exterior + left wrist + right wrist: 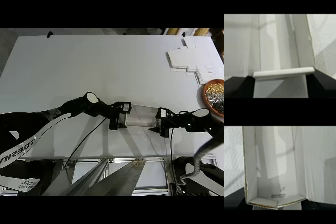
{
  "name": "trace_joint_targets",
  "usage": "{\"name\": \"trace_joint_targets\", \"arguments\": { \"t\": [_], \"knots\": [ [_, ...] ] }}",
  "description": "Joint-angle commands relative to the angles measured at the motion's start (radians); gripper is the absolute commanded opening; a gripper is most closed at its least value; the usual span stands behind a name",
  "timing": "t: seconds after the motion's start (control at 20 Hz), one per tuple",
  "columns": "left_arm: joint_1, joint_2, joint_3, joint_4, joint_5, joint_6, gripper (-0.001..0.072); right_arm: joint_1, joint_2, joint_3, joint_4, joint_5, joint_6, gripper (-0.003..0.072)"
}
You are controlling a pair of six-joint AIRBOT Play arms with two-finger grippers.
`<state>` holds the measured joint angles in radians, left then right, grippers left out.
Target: Fold the box and place the chain.
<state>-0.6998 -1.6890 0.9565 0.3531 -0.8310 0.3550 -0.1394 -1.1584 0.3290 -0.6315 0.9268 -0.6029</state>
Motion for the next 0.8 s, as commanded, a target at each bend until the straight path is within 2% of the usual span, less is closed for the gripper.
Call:
{"name": "trace_joint_targets", "arguments": {
  "t": [0.0,0.05,0.1,0.3,0.75],
  "knots": [
    [-0.001,0.001,-0.001,-0.002,0.002,0.007,0.0373,-0.001,0.001,0.000,0.000,0.000,0.000,0.0459],
    [-0.004,0.001,-0.001,-0.001,0.002,0.008,0.0234,-0.001,0.001,0.000,0.000,0.000,0.000,0.0459],
    [-0.006,0.001,-0.001,0.005,0.006,0.007,0.0187,-0.001,0.001,0.000,0.000,0.000,0.000,0.0459],
    [-0.009,0.001,-0.001,0.014,0.005,0.007,0.0208,-0.001,0.001,0.000,0.000,0.000,0.000,0.0459],
    [-0.008,0.002,-0.001,0.021,0.005,0.006,0.0208,-0.001,0.001,0.000,0.000,0.000,0.000,0.0459]
  ]
}}
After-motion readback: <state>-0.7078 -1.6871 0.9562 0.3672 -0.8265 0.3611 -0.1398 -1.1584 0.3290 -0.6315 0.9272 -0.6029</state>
